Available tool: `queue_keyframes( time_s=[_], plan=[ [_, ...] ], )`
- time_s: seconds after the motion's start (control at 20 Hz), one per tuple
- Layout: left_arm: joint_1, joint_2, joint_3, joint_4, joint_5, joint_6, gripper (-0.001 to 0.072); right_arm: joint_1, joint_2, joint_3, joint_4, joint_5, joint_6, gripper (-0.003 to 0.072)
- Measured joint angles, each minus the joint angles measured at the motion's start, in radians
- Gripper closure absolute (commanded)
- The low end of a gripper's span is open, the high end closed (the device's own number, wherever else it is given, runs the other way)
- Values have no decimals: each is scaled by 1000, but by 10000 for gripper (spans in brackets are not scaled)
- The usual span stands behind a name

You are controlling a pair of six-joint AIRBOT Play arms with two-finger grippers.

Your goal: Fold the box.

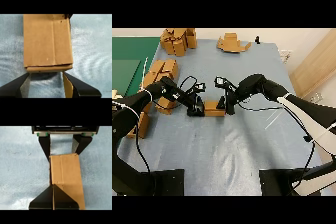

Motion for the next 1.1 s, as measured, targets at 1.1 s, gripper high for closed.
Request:
queue_keyframes(
  time_s=[1.1],
  plan=[
    [1,0,0,-5,4,-2,187,1,-60,0,38,-1,8,677]
  ],
)
